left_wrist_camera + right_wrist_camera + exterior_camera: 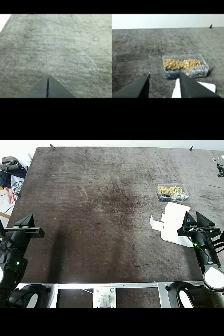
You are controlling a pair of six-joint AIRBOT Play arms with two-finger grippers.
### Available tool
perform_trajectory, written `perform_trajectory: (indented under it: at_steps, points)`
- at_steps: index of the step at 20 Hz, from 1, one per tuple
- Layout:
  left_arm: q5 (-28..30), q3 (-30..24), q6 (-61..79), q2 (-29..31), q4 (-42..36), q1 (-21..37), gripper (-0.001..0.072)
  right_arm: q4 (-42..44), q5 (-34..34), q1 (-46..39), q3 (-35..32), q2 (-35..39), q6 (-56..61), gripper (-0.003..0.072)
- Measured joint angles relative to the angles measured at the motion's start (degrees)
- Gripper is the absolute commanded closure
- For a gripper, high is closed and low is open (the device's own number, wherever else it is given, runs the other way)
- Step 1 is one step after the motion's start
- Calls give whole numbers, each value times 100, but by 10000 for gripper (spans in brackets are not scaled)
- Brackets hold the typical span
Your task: Fold the box and place the chain.
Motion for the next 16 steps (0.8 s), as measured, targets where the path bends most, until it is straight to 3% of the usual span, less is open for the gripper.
perform_trajectory:
  at_steps: [9,13,16]
  points:
    - [-4,0,-2,0,-2,0,697,35,-48,-44,382,-140,216,256]
    - [-15,0,0,0,-2,0,697,92,262,-621,1357,-1082,289,256]
    - [-17,-2,0,0,-2,0,697,142,1414,-1731,2369,-2260,649,257]
